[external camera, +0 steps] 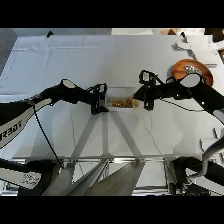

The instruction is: Fold the box and place the chain.

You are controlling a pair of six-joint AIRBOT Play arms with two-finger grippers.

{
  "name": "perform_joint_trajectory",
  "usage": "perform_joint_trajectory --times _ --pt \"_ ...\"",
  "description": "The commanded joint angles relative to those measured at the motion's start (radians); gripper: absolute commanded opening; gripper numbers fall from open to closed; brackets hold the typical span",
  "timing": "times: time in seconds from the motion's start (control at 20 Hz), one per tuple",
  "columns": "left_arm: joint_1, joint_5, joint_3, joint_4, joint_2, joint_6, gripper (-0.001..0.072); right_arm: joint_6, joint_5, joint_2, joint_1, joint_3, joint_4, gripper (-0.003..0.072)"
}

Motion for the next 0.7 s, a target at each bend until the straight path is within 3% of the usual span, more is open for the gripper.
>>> perform_joint_trajectory --times 0.0,0.25,0.65 --pt "0.0 0.0 0.0 0.0 0.0 0.0 0.0256 0.01 -0.091 0.015 0.097 0.001 0.121 0.001" --pt "0.0 0.0 0.0 0.0 0.0 0.0 0.0256 0.01 -0.254 0.01 0.186 0.001 0.12 0.0011" --pt "0.0 0.0 0.0 0.0 0.0 0.0 0.0256 0.006 -0.27 -0.009 0.238 0.001 0.131 0.0009"
